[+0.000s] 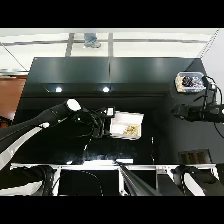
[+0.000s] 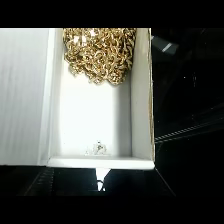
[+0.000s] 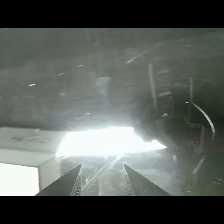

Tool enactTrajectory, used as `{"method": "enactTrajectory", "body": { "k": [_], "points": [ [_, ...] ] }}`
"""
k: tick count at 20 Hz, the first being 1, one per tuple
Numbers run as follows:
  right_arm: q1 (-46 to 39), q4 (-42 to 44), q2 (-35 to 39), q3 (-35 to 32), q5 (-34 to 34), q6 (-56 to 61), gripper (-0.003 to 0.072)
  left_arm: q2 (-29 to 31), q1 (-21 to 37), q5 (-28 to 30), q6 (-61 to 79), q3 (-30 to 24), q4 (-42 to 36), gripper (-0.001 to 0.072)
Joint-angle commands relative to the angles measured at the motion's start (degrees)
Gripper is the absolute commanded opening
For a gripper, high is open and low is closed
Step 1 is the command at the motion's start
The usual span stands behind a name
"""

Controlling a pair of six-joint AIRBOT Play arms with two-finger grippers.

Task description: Fold the box and place the chain.

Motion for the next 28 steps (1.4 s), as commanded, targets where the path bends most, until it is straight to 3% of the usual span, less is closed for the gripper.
{"method": "enactTrajectory", "body": {
  "k": [1,4,5,6,11,14,20,28],
  "points": [
    [4.6,6.9,-0.5,0.0,-2.7,-1.8,0.0318,0.0,0.0,0.0,0.2,0.0,0.3,0.0461],
    [12.4,14.5,-3.0,0.0,-12.0,-2.6,0.032,0.0,0.0,0.0,0.2,0.0,0.3,0.0461],
    [15.0,15.7,-4.7,0.0,-14.5,-3.0,0.0386,0.0,0.0,0.0,0.2,0.0,0.3,0.0461],
    [17.5,15.8,-6.7,0.1,-16.3,-3.7,0.069,0.0,0.0,0.0,0.2,0.0,0.3,0.0462],
    [24.5,15.6,-12.0,0.1,-16.1,-26.1,0.0702,0.0,0.0,0.0,0.2,0.0,0.3,0.0462],
    [24.7,12.6,-11.6,1.6,-7.9,-44.4,0.0701,0.0,0.0,0.0,0.2,0.0,0.3,0.0462],
    [24.8,8.6,-10.3,2.7,4.4,-56.8,0.0702,0.0,0.0,0.0,0.1,0.0,0.3,0.0462],
    [25.8,14.8,-10.7,0.5,3.3,-63.7,0.0701,0.0,0.0,0.0,0.1,0.0,0.3,0.0462]
  ]
}}
